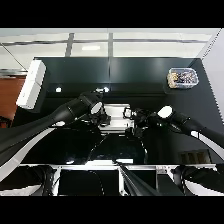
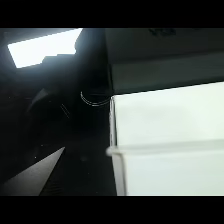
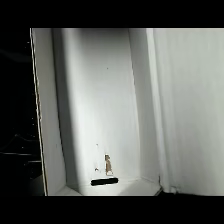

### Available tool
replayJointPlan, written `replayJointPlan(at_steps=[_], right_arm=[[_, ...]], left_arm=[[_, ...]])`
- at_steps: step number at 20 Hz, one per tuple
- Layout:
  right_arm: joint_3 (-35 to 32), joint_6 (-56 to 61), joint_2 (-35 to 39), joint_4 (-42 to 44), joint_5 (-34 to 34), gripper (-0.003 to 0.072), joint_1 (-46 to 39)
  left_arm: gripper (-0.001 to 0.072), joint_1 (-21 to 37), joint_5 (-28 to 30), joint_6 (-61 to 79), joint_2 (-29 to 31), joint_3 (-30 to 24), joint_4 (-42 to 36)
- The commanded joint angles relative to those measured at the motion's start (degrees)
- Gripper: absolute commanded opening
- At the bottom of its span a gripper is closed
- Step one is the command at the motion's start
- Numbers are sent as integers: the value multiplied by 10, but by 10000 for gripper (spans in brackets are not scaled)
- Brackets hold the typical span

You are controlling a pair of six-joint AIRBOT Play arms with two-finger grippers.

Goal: Fold the box and place the chain.

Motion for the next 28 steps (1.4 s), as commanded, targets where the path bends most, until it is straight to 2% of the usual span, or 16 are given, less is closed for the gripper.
replayJointPlan(at_steps=[1, 7, 8, 9, 12, 14, 15, 16, 20, 21, 23, 26, 28], right_arm=[[0, 0, 0, 0, 1, 61, 0], [0, 0, 0, 0, 1, 61, 0], [0, 0, 0, 0, 0, 61, 0], [0, 0, 0, 0, 0, 61, 0], [0, 0, 0, 0, 1, 61, 0], [0, 0, 0, 0, 1, 61, 0], [0, 0, 0, 0, 1, 61, 0], [0, 0, 0, 0, 1, 61, 0], [0, 0, 0, 0, 1, 61, 0], [0, 0, 0, 0, 1, 61, 0], [0, 0, 0, 0, 1, 61, 0], [0, 0, 0, 0, 1, 60, 0], [0, 0, 0, 0, 1, 61, 0]], left_arm=[[484, -11, 21, -26, -3, 3, -15], [483, -16, 28, -55, -15, 3, -16], [441, -16, 28, -56, -15, 4, -14], [349, -16, 28, -56, -15, 4, -15], [328, -16, 33, -56, -15, 4, -15], [131, -16, 37, -56, -15, 4, -16], [110, -16, 37, -56, -15, 4, -18], [30, -16, 37, -56, -15, 4, -18], [31, -16, 37, -54, -15, 4, -18], [56, -16, 37, -54, -15, 5, -18], [324, -16, 36, -56, -15, 5, -18], [338, -16, 34, -56, -15, 5, -17], [314, -16, 36, -57, -15, 5, -17]])
